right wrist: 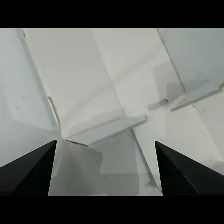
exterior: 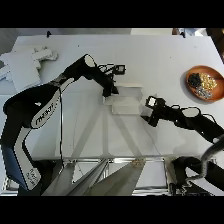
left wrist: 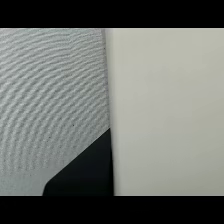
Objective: Fold the box and place the chain.
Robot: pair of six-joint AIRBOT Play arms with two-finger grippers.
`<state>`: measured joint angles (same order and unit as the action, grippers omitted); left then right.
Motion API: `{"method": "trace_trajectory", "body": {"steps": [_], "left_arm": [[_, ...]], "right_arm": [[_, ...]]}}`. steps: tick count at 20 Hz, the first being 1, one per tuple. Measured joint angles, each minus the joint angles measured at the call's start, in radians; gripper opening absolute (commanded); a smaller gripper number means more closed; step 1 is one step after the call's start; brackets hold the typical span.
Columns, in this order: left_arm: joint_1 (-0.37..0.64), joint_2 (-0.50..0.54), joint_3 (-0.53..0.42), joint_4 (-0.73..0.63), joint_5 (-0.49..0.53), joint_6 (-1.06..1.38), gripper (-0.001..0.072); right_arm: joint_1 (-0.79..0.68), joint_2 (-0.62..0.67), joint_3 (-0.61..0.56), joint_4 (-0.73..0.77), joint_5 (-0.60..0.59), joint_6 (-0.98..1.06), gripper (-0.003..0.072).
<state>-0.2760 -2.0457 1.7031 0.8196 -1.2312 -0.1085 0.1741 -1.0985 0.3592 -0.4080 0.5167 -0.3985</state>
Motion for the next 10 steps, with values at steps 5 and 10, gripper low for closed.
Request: {"method": "trace_trajectory", "body": {"steps": [5, 10], "left_arm": [[0.000, 0.000, 0.000, 0.000, 0.000, 0.000, 0.0017], [0.000, 0.000, 0.000, 0.000, 0.000, 0.000, 0.0017]], "right_arm": [[0.021, -0.024, 0.001, 0.092, -0.062, -0.060, 0.0691], [0.025, -0.029, 0.028, 0.145, -0.118, -0.070, 0.0691]]}}
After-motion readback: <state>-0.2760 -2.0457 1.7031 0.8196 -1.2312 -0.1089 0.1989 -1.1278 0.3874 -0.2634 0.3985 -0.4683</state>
